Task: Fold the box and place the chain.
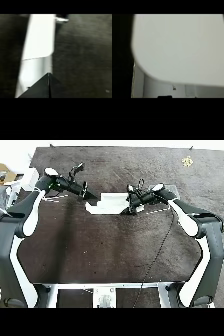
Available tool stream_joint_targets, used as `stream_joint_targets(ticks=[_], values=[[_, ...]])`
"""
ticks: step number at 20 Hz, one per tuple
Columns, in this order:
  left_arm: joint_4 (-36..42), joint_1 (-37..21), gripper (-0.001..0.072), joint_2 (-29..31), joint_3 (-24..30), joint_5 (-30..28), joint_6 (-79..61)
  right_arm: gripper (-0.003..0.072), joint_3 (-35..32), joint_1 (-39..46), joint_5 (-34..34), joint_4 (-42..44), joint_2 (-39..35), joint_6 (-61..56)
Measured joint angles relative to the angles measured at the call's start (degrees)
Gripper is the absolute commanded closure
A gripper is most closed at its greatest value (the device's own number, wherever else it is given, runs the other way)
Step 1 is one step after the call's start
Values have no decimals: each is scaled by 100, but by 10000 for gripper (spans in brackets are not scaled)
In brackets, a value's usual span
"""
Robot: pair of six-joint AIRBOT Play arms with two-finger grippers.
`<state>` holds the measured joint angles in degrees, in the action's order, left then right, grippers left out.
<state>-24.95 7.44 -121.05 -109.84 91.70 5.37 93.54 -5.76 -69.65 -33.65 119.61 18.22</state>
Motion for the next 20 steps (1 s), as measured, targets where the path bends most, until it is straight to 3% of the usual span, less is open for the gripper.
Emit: stream_joint_targets(ticks=[3,6,15,20], values=[[-24,227,698,35,2,295,289,301,0,0,0,0,0,-2],[-116,505,699,46,4,48,420,301,0,0,0,0,0,-2],[-133,715,699,55,4,-1941,1217,301,0,2,0,0,2,-9],[-531,717,699,-15,4,-2662,1425,301,0,2,0,0,2,-7]])
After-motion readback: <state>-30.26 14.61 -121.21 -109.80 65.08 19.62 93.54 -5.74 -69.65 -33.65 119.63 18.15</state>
